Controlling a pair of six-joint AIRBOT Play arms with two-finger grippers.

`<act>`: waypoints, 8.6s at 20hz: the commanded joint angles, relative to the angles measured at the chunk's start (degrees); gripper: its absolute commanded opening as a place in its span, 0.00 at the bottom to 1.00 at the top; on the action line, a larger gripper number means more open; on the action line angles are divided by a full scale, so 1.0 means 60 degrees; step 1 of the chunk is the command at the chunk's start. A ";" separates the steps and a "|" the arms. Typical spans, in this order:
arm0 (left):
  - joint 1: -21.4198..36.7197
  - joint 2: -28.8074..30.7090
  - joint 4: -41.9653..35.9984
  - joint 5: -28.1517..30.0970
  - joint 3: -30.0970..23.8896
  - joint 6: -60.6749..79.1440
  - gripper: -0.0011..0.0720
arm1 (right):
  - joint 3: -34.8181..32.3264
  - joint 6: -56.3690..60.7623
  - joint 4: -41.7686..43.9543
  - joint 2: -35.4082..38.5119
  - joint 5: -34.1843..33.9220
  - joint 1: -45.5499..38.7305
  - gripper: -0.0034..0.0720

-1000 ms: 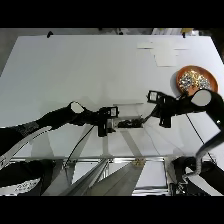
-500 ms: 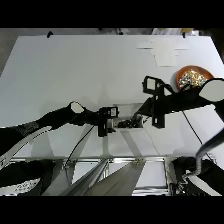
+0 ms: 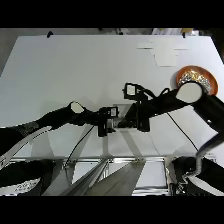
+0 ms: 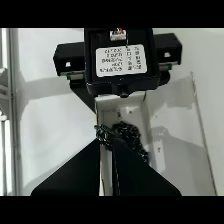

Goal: Fold the box and place the chain.

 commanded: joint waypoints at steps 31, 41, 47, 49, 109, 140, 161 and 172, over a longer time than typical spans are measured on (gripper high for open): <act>-0.0004 0.0004 0.0004 0.0000 -0.0004 0.0000 0.30 | -0.3133 -0.4189 -0.1989 -0.0036 -0.1854 -0.2269 0.40; -0.0004 0.0004 0.0004 0.0000 -0.0004 0.0000 0.30 | -0.3133 -0.4189 -0.1916 -0.1220 -0.2630 -0.2204 0.36; -0.0004 0.0004 0.0004 0.0000 -0.0004 0.0004 0.30 | -0.3133 -0.4186 -0.1738 -0.1279 -0.2816 -0.2204 0.09; -0.0004 0.0004 0.0004 0.0000 -0.0004 0.0004 0.30 | -0.3133 -0.4182 -0.1738 -0.1275 -0.2765 -0.2204 0.07; -0.0004 0.0004 0.0004 0.0000 -0.0004 0.0000 0.30 | -0.0565 0.8987 -0.5719 -0.1348 -0.1738 -0.2991 0.44; -0.0004 0.0004 0.0004 0.0000 -0.0004 0.0004 0.30 | -0.0565 0.9675 -0.6247 -0.2750 -0.1668 -0.2991 0.08; -0.0004 0.0004 0.0004 0.0000 -0.0004 0.0004 0.30 | -0.0565 0.5370 -0.0903 0.3508 -0.0208 -0.2962 0.07; -0.0004 0.0004 0.0004 0.0000 -0.0004 0.0004 0.30 | -0.0860 0.4062 -0.0816 0.3064 -0.1563 -0.0532 0.07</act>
